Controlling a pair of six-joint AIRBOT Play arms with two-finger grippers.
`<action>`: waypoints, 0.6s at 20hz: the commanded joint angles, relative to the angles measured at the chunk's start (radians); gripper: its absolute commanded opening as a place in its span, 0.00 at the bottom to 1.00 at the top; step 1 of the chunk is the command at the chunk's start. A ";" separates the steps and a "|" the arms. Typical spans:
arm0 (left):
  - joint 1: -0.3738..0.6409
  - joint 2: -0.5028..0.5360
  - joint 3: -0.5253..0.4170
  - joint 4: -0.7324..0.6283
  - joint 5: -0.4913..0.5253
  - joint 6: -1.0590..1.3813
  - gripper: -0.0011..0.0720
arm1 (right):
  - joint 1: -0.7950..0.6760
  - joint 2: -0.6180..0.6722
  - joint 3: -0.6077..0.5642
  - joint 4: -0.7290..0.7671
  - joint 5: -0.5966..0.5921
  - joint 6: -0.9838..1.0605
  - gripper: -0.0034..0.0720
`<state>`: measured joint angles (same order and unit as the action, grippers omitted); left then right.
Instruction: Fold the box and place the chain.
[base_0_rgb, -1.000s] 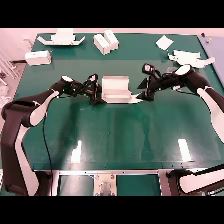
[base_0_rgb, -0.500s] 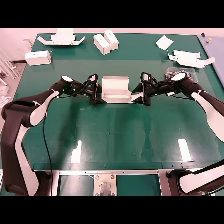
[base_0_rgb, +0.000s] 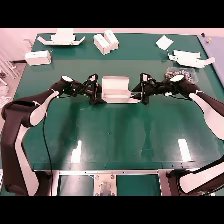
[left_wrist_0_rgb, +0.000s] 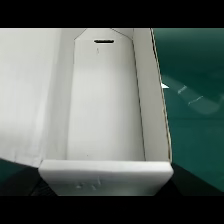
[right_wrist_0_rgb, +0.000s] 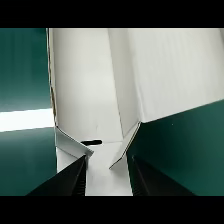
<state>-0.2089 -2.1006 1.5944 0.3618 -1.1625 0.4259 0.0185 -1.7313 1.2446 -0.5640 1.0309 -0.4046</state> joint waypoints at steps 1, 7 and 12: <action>0.000 0.000 0.000 0.000 -0.001 0.000 0.67 | 0.013 -0.001 0.000 0.042 -0.006 -0.019 0.45; 0.000 0.000 0.000 0.000 -0.002 0.000 0.67 | 0.051 -0.016 0.000 0.038 0.010 -0.014 0.41; 0.000 0.000 0.000 0.000 -0.001 0.000 0.67 | 0.056 -0.027 0.000 0.059 0.009 -0.020 0.40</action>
